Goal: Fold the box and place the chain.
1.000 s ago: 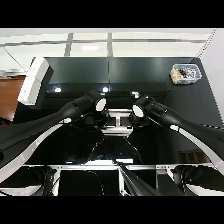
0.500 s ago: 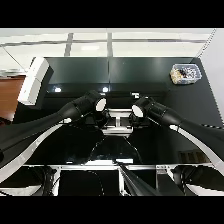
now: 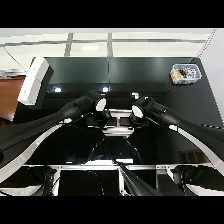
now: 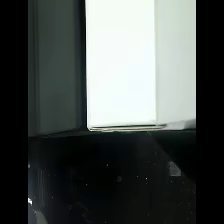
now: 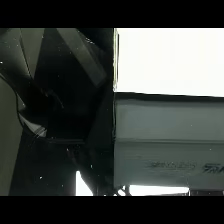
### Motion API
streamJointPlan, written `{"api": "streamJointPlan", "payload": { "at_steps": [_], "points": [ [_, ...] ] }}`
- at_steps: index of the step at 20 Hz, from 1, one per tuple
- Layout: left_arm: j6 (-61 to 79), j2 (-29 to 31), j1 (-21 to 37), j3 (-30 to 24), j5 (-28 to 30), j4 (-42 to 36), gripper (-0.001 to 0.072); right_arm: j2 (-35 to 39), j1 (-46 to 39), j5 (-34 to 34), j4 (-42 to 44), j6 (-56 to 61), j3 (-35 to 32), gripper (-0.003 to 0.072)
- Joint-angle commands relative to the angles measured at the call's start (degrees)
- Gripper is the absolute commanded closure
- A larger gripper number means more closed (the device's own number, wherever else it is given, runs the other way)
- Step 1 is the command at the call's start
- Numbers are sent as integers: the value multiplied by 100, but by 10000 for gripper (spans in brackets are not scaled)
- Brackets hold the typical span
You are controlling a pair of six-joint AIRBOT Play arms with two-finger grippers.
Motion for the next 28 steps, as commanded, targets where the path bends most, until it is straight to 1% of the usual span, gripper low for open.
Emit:
{"api": "streamJointPlan", "payload": {
  "at_steps": [1, 2, 3, 4, 6, 9, 11, 12, 13, 15, 16, 18, 20, 21, 22, 24, 25, 26, 28],
  "points": [
    [2, 0, 0, 0, 0, 17, 677, 7, 7, 37, -9, -31, 2, 666],
    [2, 0, 0, 0, -4, 17, 677, 26, 4, 37, -7, -31, 2, 564],
    [2, 0, 0, 0, -9, 17, 677, 59, 4, 33, 7, -103, 4, 255],
    [2, 0, 0, 0, -13, 22, 677, 122, 4, 59, 17, -365, 4, 161],
    [2, 0, 0, 0, -35, 81, 677, 367, -7, 378, -11, -824, 4, 161],
    [2, 0, 0, 0, -28, 85, 677, 1132, -81, 776, -173, -1458, 4, 161],
    [2, 0, 0, 0, -31, 81, 677, 1703, -188, 844, -684, -1622, 4, 161],
    [2, 0, 0, 0, -31, 81, 677, 1961, -280, 861, -1147, -1624, 4, 161],
    [7, 0, 0, 0, -44, 81, 677, 2162, -400, 863, -1668, -1624, 2, 161],
    [33, -2, 0, 0, -72, 83, 677, 2308, -721, 826, -2601, -1620, 2, 160],
    [31, -4, 0, 0, -66, 79, 677, 2306, -968, 708, -2726, -1620, 2, 161],
    [31, -15, 0, 0, -63, 79, 677, 2302, -1674, 149, -2651, -1615, 2, 161],
    [31, -17, 0, 0, -72, 70, 677, 2240, -2433, -531, -2638, -1615, 2, 158],
    [31, -17, 0, 0, -81, 50, 677, 2164, -2796, -857, -2592, -1620, 2, 38],
    [31, -17, 0, 0, -85, 37, 677, 2026, -3189, -1163, -2476, -1628, 2, -12],
    [31, -17, 0, 0, -76, -15, 677, 1591, -3877, -1631, -2059, -1729, 52, -11],
    [31, -17, 0, 0, -72, -79, 677, 1276, -4175, -1694, -1851, -1735, 210, -11],
    [31, -17, 0, 0, -72, -120, 677, 914, -4404, -1687, -1711, -1792, 481, -11],
    [33, -17, 0, 0, -81, -118, 677, 2, -4758, -1493, -1696, -1926, 1425, -10]
  ]
}}
